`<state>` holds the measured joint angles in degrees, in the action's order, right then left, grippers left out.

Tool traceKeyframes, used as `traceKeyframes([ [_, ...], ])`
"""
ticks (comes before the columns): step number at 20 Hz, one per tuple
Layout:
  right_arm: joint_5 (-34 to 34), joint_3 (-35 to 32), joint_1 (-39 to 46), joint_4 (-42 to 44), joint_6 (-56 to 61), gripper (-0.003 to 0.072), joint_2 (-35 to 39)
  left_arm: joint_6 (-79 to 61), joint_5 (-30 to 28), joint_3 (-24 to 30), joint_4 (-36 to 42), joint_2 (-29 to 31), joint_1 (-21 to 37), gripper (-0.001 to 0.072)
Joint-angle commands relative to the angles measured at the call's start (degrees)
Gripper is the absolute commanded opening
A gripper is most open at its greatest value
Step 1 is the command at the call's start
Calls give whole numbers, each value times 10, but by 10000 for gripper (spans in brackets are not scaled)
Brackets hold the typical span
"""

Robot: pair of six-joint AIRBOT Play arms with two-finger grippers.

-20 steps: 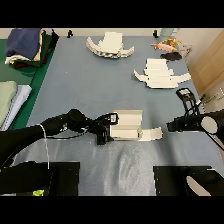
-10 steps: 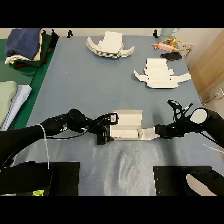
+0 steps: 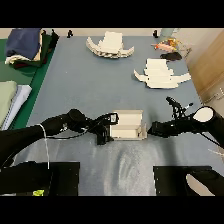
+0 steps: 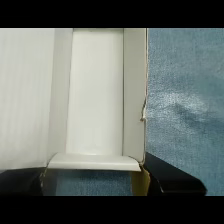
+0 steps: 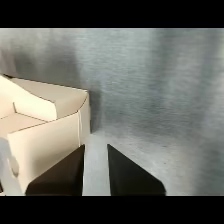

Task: Fold the box.

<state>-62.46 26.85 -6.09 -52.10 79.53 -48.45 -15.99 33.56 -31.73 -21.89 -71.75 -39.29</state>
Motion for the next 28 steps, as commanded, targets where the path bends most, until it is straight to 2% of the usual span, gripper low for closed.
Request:
traceKeyframes([
  [1,0,1,0,57,-33,257,3,0,0,0,0,0,0,607],
  [2,2,0,0,68,-37,396,2,0,0,0,0,0,0,607],
  [3,5,0,-1,71,-37,428,2,0,0,0,0,0,0,607],
  [7,21,0,-2,76,-35,428,2,0,0,0,0,0,0,606],
  [10,57,0,-52,56,-10,423,2,0,0,0,0,0,0,607],
  [12,89,9,-112,-17,76,421,-9,0,0,0,0,0,0,607],
  [16,93,79,-231,-155,247,370,-71,0,0,0,0,0,0,607],
  [19,43,146,-314,-310,413,370,-139,0,0,0,0,0,0,607],
  [21,-4,185,-357,-375,484,370,-183,0,0,0,0,0,0,607],
  [25,-62,239,-405,-430,568,369,-256,0,0,0,0,0,0,607],
  [26,-67,245,-410,-437,583,355,-266,0,0,0,0,0,0,607],
  [28,-68,247,-412,-447,611,275,-273,0,0,0,0,0,0,607],
])
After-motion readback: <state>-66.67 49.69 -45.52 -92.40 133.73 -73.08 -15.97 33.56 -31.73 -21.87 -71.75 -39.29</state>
